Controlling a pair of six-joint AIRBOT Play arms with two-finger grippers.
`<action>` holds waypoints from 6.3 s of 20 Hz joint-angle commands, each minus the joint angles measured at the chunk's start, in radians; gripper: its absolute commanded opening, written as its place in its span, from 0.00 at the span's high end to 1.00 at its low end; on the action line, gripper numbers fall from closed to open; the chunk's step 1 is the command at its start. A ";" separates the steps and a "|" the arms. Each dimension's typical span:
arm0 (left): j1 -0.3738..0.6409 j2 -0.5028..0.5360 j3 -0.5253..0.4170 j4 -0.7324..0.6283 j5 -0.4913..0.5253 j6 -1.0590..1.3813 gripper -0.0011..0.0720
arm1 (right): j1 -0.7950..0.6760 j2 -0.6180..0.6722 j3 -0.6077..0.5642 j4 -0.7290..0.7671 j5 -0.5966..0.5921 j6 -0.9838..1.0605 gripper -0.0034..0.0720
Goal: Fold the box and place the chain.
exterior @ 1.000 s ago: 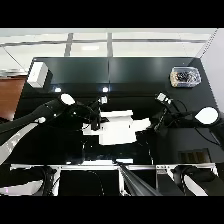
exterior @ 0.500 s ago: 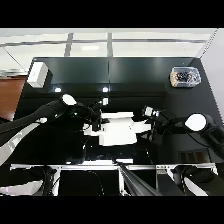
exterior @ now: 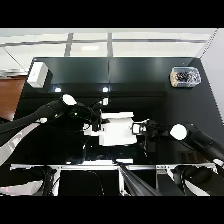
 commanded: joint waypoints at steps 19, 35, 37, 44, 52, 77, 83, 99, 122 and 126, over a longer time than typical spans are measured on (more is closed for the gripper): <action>0.000 0.000 0.001 0.000 -0.009 0.000 0.95 | 0.021 -0.023 0.130 0.096 -0.058 -0.016 0.02; -0.026 -0.004 0.043 0.043 -0.049 0.020 0.95 | -0.109 -0.075 0.129 0.300 0.015 -0.243 0.02; -0.025 -0.006 0.051 0.042 -0.040 0.019 0.95 | -0.109 -0.075 0.129 0.282 0.011 -0.243 0.02; -0.025 -0.006 0.051 0.043 -0.039 0.019 0.95 | -0.111 -0.114 0.129 0.427 0.016 -0.330 0.02; -0.025 -0.011 0.050 0.037 -0.039 0.018 0.95 | -0.186 -0.207 0.066 0.520 0.067 -0.600 0.02; -0.026 -0.029 0.050 0.037 -0.045 -0.004 0.95 | -0.126 -0.278 0.103 0.420 -0.010 -0.515 0.02; -0.026 -0.029 0.050 0.037 -0.045 -0.004 0.95 | -0.126 -0.278 0.103 0.420 -0.010 -0.515 0.02; -0.026 -0.029 0.050 0.037 -0.046 -0.004 0.95 | -0.092 -0.287 0.108 0.364 -0.027 -0.475 0.09; 0.024 0.211 -0.092 -0.167 -0.126 -0.674 0.95 | -0.092 -0.287 0.108 0.357 -0.030 -0.475 0.79; 0.026 0.161 -0.093 -0.255 0.197 -0.680 0.95 | -0.092 -0.287 0.108 0.357 -0.030 -0.475 0.79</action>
